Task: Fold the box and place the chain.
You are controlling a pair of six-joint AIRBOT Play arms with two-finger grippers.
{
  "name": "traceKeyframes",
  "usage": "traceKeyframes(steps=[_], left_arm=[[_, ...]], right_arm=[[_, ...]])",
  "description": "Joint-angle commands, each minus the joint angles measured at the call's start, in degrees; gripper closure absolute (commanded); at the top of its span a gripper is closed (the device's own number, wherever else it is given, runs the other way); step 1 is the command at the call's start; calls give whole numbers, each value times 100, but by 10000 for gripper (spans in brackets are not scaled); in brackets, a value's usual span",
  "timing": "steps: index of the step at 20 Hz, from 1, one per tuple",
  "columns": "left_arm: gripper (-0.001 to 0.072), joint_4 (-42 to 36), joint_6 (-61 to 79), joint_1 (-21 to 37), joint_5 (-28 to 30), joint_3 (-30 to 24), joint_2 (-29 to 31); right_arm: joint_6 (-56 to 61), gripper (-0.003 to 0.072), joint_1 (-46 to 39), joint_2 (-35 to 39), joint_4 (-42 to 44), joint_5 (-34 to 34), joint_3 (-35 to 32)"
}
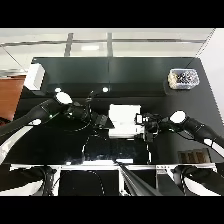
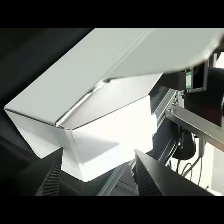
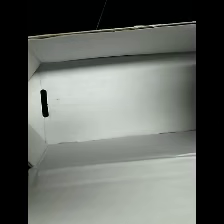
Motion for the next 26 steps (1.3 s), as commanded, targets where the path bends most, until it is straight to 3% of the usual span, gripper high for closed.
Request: traceKeyframes(steps=[1, 4, 11, 19, 26], left_arm=[[209, 765, -785, -234, 98, 219, -4], [210, 1388, -1285, -380, 114, 468, -4], [210, 1740, -1832, -420, 116, 616, -4], [212, 2347, -2730, -970, 844, 627, -4], [236, 3158, -3858, -1292, 887, 772, -4]], right_arm=[[13, 613, 0, 0, 37, -22, -2], [13, 613, 0, 0, 37, -22, -2], [13, 613, 0, 0, 37, -22, -2], [13, 613, 0, 0, 37, -22, -2], [13, 613, 0, 0, 37, -22, -2]])
